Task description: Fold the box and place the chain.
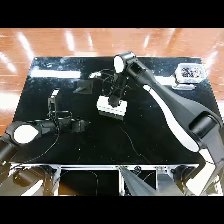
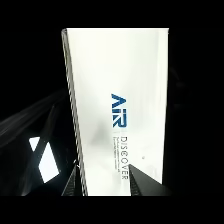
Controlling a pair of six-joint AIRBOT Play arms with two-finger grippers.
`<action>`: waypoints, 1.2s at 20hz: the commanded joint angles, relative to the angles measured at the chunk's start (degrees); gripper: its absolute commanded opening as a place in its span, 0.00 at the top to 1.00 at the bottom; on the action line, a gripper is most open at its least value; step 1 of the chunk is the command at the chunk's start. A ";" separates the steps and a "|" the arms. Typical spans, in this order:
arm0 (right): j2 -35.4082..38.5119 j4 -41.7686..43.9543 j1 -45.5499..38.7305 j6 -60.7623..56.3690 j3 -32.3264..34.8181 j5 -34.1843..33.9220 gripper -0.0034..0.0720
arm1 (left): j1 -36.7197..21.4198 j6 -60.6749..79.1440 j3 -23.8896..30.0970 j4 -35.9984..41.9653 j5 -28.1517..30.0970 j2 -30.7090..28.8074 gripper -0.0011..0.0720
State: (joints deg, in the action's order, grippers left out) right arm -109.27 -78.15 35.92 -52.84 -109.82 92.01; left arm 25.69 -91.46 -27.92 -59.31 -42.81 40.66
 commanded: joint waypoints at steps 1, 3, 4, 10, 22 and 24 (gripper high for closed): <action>3.41 0.11 0.00 -2.45 -0.07 -0.04 0.40 | -0.02 0.02 -0.04 0.07 0.31 0.02 0.32; 5.77 0.61 -0.57 -6.64 -0.04 0.61 0.41 | -0.02 0.02 -0.07 0.04 0.70 0.00 0.32; 6.95 2.16 -1.38 -9.40 -0.04 1.07 0.69 | -0.02 0.02 -0.11 0.04 0.87 -0.02 0.32; 29.33 13.99 -9.31 -37.88 30.25 -27.43 0.90 | -6.67 10.38 -9.70 -0.22 -5.51 -0.09 0.32; 28.94 33.55 2.78 -66.12 56.54 -77.59 0.90 | -16.81 14.16 -11.93 1.27 -8.70 1.75 0.32; 28.39 33.27 2.80 -66.05 56.43 -76.15 0.90 | -16.81 14.16 -11.93 1.33 -9.09 1.75 0.32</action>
